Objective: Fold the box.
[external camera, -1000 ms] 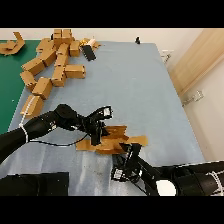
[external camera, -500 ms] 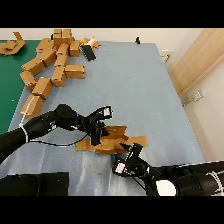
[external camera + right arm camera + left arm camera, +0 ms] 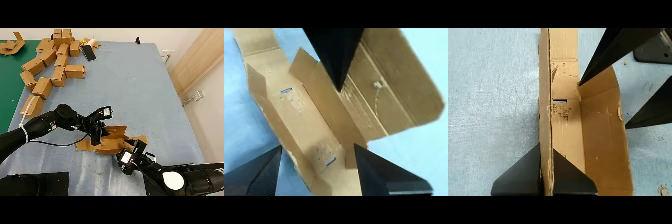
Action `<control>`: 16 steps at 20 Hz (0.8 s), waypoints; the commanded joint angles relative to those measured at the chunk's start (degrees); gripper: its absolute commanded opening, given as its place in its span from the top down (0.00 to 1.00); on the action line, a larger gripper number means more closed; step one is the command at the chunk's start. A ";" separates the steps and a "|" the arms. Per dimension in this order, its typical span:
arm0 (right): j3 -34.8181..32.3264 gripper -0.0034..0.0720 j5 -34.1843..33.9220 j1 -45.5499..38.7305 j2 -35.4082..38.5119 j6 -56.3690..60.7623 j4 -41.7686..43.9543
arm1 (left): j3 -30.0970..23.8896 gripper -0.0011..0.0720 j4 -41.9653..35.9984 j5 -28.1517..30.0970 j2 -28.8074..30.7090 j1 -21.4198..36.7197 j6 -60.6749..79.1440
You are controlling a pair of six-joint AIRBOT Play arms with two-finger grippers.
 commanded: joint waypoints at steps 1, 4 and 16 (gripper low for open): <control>-0.35 0.00 1.27 -1.11 6.93 -12.74 9.31 | -0.02 0.97 0.02 0.02 -0.02 0.00 0.00; -0.39 0.00 0.94 -6.05 9.40 -22.77 17.25 | -0.02 0.97 0.04 0.02 -0.04 0.00 0.00; -0.13 0.00 7.30 -16.00 7.32 -70.20 49.16 | -0.02 0.97 0.02 -0.07 -0.04 0.00 0.00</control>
